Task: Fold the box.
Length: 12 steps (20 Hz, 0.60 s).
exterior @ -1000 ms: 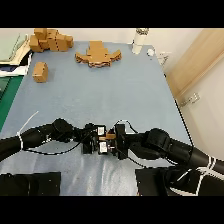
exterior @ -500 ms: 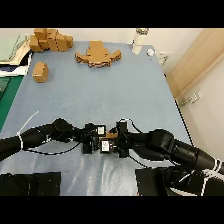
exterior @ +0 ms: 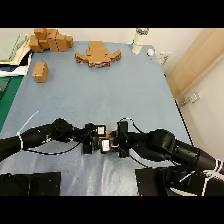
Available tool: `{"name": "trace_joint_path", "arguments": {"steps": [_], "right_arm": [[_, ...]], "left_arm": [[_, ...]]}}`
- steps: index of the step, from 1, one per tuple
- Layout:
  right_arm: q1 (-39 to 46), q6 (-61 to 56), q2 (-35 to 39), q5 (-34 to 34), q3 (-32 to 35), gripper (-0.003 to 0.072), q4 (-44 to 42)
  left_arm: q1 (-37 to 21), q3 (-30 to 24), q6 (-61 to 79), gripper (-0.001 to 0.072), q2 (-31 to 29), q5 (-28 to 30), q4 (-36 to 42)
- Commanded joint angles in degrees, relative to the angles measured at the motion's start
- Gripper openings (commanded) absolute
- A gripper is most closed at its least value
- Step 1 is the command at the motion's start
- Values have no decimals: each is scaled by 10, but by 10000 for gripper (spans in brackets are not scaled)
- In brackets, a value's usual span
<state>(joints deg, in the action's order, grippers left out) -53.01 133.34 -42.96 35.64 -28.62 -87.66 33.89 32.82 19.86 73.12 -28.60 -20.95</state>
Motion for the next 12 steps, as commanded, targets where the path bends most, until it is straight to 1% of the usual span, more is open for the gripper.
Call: {"name": "trace_joint_path", "arguments": {"steps": [1, 9, 12], "right_arm": [[0, 0, -7, 7, 0, 201, -24], [0, 1, -7, 26, 11, 201, -79], [0, 1, -7, 29, 16, 201, -82]], "left_arm": [[0, 0, 0, 528, 0, 0, 0], [0, 0, 0, 528, 0, 0, 0], [0, 0, 0, 528, 0, 0, 0]]}}
